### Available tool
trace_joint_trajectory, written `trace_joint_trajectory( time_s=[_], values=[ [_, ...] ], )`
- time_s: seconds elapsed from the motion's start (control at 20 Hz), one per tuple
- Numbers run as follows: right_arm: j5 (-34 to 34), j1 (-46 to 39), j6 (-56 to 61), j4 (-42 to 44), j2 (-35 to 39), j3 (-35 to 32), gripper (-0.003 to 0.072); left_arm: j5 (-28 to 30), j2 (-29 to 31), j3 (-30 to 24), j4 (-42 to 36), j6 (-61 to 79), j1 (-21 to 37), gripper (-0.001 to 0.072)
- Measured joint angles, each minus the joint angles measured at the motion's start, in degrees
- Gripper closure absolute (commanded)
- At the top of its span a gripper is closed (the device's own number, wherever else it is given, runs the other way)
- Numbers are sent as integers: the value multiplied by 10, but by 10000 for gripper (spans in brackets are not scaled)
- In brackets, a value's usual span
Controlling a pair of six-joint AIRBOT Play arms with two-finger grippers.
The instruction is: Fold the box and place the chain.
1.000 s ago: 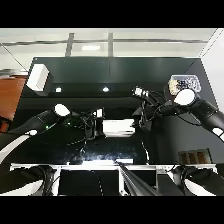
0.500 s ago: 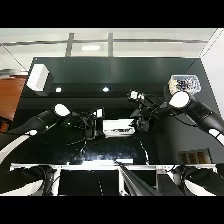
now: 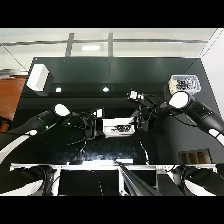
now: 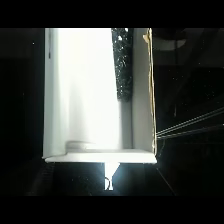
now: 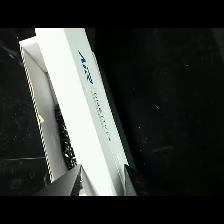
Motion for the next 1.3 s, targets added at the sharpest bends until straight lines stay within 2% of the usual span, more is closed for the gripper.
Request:
trace_joint_trajectory(
  time_s=[0.4, 0.45, 0.5, 1.25, 1.3],
  values=[
    [12, 1, 0, 1, 0, 0, 377, 0, 0, 0, 0, 0, 0, 223],
    [15, 1, 0, 2, 0, 0, 398, 0, 0, 0, 0, 0, 0, 223],
    [17, 1, 0, 2, 0, 0, 455, 0, 0, 0, 0, 0, 0, 223],
    [52, 1, 20, 1, 1, 0, 452, 0, 0, 0, 0, 0, 0, 223],
    [54, 1, 20, 0, 1, 0, 425, 0, 0, 0, 0, 0, 0, 223]
  ],
)
